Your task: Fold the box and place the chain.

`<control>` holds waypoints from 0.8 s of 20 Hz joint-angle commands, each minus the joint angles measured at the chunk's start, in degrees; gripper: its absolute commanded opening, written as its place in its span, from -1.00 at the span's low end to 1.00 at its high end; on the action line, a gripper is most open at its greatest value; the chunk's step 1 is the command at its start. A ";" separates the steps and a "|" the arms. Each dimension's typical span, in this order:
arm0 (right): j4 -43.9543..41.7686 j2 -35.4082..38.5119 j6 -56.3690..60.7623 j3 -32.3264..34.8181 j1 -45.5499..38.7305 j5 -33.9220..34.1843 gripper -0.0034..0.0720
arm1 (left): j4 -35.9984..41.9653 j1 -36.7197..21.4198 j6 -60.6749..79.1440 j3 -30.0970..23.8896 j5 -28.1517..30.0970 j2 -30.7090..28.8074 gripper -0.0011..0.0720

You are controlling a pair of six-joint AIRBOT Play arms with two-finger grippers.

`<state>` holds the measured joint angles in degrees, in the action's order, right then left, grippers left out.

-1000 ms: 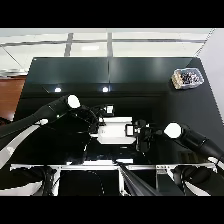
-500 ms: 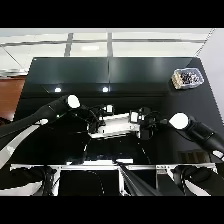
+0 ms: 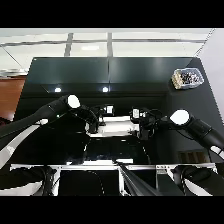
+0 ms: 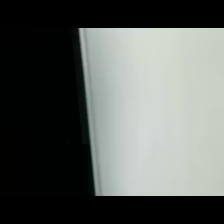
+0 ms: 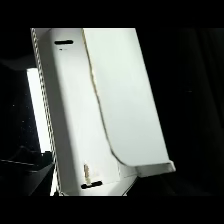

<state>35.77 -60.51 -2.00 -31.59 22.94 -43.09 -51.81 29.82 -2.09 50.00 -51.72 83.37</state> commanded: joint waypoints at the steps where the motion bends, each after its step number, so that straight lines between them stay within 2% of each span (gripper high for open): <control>1: -1.73 -1.66 -2.27 0.87 -0.07 -1.09 0.98 | 0.09 0.02 -0.26 1.05 -1.31 -0.13 -0.90; 5: -2.78 -1.99 -6.38 3.10 -0.04 0.20 0.98 | -3.82 0.09 -7.65 3.13 -1.36 0.00 -0.90; 10: -9.84 -3.76 -15.32 3.58 0.11 2.84 0.98 | -3.63 1.09 -7.52 3.13 -1.22 0.11 -0.90; 16: -10.69 -5.14 -17.35 3.52 -0.09 4.61 0.98 | -3.69 1.51 -7.50 3.13 -1.20 0.11 -0.90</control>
<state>26.24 -65.21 -17.72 -28.08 22.94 -39.81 -55.61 31.18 -9.50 53.06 -53.10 83.44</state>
